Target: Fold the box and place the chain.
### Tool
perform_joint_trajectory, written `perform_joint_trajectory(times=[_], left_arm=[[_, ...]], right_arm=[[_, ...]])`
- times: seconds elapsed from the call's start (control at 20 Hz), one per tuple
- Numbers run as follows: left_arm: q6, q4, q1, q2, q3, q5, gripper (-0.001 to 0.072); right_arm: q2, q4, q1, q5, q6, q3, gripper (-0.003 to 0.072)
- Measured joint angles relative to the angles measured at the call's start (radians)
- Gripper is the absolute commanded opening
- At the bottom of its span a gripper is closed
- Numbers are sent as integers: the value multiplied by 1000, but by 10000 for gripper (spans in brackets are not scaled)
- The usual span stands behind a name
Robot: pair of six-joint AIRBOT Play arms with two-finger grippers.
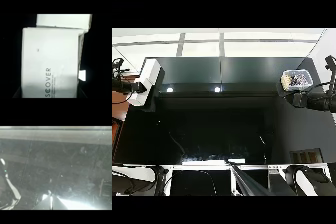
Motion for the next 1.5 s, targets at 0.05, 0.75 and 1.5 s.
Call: perform_joint_trajectory(times=[0.05, 0.75, 1.5], left_arm=[[-2, 0, -5, 0, 0, 1, 453], [-358, 227, -176, 140, 298, -226, 29], [-497, 177, -539, 929, -705, 206, 32]], right_arm=[[0, 0, 0, -2, 0, 0, 14], [-1, -29, 24, -106, -13, -39, 14], [-8, -190, 150, -404, -79, -110, 15]])
